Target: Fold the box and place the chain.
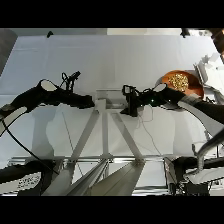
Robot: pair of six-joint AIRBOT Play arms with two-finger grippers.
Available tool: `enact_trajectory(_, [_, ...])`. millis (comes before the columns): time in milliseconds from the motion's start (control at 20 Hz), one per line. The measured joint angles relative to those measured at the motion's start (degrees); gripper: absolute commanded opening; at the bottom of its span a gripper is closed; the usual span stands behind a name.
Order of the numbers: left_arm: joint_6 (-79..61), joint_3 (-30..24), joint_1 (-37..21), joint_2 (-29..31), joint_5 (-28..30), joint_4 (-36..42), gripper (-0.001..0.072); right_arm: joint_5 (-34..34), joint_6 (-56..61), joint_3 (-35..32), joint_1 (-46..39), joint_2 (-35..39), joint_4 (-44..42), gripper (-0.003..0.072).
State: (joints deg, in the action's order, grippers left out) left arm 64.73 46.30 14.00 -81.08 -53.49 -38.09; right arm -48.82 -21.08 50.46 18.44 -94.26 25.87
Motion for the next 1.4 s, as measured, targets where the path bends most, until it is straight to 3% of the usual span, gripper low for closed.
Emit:
enact_trajectory(600, [-0.2,0.0,-0.9,2.1,-1.0,1.6,0.0240,0.0,0.0,0.0,0.0,0.0,0.0,0.0330])
enact_trajectory(750, [-0.2,0.0,-0.9,2.3,-1.2,1.6,0.0360,0.0,0.0,0.0,0.0,0.0,0.0,0.0330])
enact_trajectory(850, [-0.2,0.0,-0.5,2.3,-1.2,1.6,0.0375,0.0,0.0,0.0,0.0,0.0,0.0,0.0330])
enact_trajectory(950, [-0.2,0.0,0.5,2.3,-0.5,1.6,0.0536,0.0,0.0,0.0,0.0,0.0,0.0,0.0330])
enact_trajectory(1250, [-0.2,0.0,4.9,2.3,4.3,1.2,0.0537,0.0,0.0,0.0,0.0,0.0,0.0,0.0330])
enact_trajectory(1400, [-0.2,0.0,6.3,2.3,6.3,1.2,0.0499,0.0,0.0,0.0,0.0,0.0,0.0,0.0330])
